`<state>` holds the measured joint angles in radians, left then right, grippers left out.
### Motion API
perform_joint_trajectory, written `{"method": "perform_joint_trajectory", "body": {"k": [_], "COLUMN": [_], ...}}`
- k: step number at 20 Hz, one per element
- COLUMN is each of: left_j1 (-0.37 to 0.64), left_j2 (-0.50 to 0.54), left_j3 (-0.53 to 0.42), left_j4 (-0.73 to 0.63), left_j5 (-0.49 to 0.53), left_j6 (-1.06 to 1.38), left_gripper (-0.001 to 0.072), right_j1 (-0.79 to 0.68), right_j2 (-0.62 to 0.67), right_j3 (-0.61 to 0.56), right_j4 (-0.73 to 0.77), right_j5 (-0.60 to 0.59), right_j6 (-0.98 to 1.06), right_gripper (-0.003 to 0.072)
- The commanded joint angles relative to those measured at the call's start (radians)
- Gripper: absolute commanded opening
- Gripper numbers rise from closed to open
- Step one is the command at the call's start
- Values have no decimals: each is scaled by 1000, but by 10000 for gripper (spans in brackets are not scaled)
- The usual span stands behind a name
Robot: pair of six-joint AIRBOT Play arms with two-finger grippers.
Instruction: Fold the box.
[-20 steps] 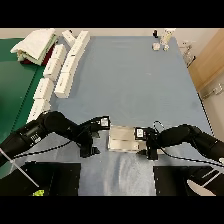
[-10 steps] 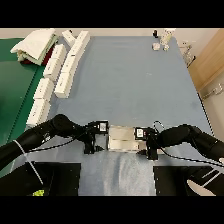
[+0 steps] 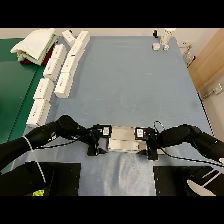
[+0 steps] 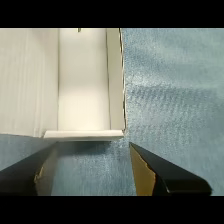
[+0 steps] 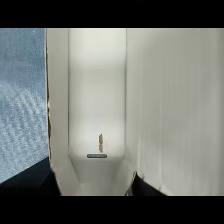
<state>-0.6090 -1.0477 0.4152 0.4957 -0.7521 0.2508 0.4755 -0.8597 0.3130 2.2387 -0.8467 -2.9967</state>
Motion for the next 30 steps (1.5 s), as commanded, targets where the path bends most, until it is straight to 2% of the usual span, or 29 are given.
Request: {"method": "perform_joint_trajectory", "body": {"k": [1,11,18,23,27,30], "left_j1": [-27,-50,-49,-6,-8,-8], "left_j2": [-29,-52,-16,2,2,2], "left_j3": [2,2,1,-21,-23,-23], "left_j4": [-54,-47,-38,-20,-20,-21], "left_j5": [21,66,66,59,-11,24], "left_j6": [29,-16,-61,-102,-57,-53], "left_gripper": [686,686,686,687,687,687], "right_j1": [0,0,0,0,0,0], "right_j2": [0,1,1,1,0,0], "right_j3": [1,0,0,1,0,1], "right_j4": [2,2,2,2,2,2], "right_j5": [0,0,0,0,0,0], "right_j6": [0,0,0,0,0,0], "right_gripper": [525,525,524,524,525,524]}}
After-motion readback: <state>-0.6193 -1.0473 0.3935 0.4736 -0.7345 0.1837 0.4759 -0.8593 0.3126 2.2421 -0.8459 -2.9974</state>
